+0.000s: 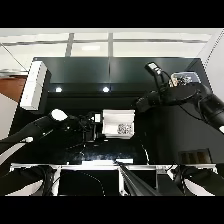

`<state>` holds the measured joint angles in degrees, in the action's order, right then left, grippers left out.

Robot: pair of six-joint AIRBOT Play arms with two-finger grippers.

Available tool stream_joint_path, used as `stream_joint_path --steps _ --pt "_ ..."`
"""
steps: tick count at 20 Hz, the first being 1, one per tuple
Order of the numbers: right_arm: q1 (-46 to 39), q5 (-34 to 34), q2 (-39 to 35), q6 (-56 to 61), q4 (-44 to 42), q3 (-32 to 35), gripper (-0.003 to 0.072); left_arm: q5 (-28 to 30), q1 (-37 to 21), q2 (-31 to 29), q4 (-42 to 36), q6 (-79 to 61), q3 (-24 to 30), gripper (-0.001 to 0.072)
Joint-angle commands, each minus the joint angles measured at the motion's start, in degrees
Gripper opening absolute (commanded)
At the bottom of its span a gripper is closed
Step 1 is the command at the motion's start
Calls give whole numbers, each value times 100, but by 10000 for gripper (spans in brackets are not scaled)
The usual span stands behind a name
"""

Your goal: Fold the box and place the chain.

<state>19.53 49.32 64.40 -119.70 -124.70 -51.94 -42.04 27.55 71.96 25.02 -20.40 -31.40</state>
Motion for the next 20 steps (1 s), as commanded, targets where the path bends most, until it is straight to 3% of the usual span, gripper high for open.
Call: stream_joint_path --steps 1,11,13,17,20 --pt "160 -44 256 28 -173 -4 692 4 4 4 2 -4 -2 399" --pt "199 2280 240 -1217 103 -428 690 4 4 4 2 -4 -2 399" --pt "286 2267 243 -1637 398 -310 690 4 4 4 2 -4 -2 399" --pt "389 1604 243 -2479 310 -17 689 4 4 4 2 -4 -2 399" --pt "533 1528 243 -2813 229 17 689 4 4 4 2 -4 -2 399"
